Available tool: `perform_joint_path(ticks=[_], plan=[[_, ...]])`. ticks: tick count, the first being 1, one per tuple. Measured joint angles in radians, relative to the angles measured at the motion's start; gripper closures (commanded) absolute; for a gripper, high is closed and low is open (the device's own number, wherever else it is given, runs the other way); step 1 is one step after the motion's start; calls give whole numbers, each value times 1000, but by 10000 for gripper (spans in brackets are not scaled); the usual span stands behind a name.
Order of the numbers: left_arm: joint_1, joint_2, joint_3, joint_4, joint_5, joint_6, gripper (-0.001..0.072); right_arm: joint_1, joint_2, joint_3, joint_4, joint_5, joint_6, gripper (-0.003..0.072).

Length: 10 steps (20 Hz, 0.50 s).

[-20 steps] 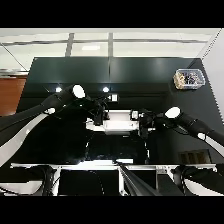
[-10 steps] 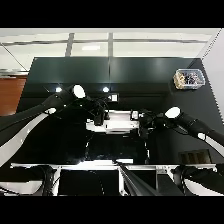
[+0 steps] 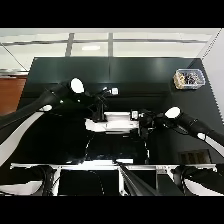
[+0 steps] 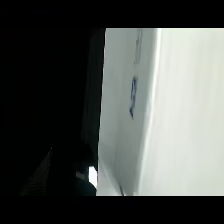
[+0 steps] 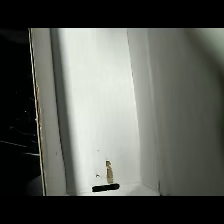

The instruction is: Fold the box and place the chain.

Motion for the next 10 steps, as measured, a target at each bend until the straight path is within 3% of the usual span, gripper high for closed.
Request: perform_joint_path(ticks=[2, 3, 4, 5, 8, 10], plan=[[8, 50, 10, 129, -43, -145, 52, 0, 0, 0, 0, 0, 0, 214], [17, 79, 13, 207, -66, -247, 245, 0, 0, 0, 0, 0, 0, 214], [31, 110, 13, 285, -85, -363, 580, 0, 0, 0, 0, 0, 0, 214], [51, 144, 10, 338, -108, -463, 681, 0, 0, 0, 0, 0, 0, 214], [113, 238, -50, 344, -179, -637, 681, 0, 0, 0, 0, 0, 0, 213], [142, 298, -148, 189, -174, -689, 681, 0, 0, 0, 0, -1, 0, 213]])
